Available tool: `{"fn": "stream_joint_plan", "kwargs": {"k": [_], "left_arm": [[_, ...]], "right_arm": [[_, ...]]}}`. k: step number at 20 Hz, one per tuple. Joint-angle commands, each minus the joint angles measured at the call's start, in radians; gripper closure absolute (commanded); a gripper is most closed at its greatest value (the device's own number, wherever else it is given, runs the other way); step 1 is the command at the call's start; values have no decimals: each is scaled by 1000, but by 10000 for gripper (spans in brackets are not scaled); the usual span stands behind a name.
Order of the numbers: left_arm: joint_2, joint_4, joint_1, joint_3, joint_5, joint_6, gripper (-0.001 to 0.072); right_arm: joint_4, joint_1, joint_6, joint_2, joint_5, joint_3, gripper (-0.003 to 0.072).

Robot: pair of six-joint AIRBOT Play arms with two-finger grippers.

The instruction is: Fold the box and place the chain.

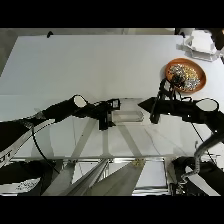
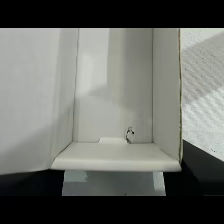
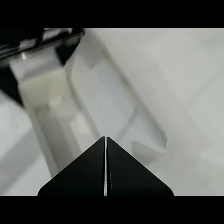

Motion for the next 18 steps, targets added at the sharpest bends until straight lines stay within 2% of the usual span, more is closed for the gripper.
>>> {"fn": "stream_joint_plan", "kwargs": {"k": [1,3,6,9,10,12,16,17,18], "left_arm": [[1,0,0,0,0,-1,297],[1,0,0,0,0,-1,298],[1,0,0,0,0,-1,298],[1,0,0,0,0,-1,298],[1,0,0,0,0,-1,297],[1,0,0,0,0,-1,298],[1,0,0,0,0,-1,298],[1,0,0,0,0,-1,298],[1,0,0,0,0,-1,298]], "right_arm": [[-323,0,40,71,53,0,673],[-399,0,55,71,57,0,672],[-496,0,37,70,-17,0,672],[-551,0,-74,28,-56,0,672],[-540,0,-92,2,-66,0,668],[-498,0,-93,-53,-108,0,558],[-386,0,-151,-130,-126,0,552],[-354,0,-169,-138,-125,0,534],[-323,4,-190,-142,-125,0,471]]}}
